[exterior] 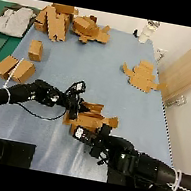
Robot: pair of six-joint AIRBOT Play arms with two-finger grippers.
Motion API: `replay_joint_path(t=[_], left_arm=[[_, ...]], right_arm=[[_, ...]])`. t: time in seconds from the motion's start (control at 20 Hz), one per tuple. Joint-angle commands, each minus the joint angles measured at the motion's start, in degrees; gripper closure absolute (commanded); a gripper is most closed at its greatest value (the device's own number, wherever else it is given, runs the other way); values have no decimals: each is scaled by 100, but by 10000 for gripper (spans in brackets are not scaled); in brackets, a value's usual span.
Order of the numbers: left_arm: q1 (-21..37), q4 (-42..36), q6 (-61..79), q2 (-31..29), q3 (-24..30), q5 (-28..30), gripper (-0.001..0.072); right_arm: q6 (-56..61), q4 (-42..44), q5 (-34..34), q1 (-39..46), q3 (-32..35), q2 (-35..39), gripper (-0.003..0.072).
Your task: Fold the box.
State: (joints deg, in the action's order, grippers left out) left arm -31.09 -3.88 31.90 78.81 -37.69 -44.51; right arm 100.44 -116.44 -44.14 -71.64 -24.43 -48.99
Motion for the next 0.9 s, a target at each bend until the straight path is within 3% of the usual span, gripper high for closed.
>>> replay_joint_path(t=[0.0, 0.35, 0.6, 0.75, 0.8, 0.85], left_arm=[[0, 2, 2, 0, -4, 0, 697], [0, 2, 2, 0, -4, -9, 698], [0, 2, 0, 0, -4, -7, 697], [0, 2, 0, 0, -4, -9, 698], [0, 2, 0, 0, -4, -11, 698], [0, 2, -2, 0, -4, -9, 698]], right_arm=[[2, -262, 273, 164, -28, 376, 338], [2, -186, 610, 1093, -20, 321, 337], [4, 459, 507, 1130, -24, 323, 337], [2, 269, 476, 1134, -24, 323, 323], [2, 212, 494, 1141, -24, 323, 64], [4, 212, 538, 1158, -26, 323, -34]])
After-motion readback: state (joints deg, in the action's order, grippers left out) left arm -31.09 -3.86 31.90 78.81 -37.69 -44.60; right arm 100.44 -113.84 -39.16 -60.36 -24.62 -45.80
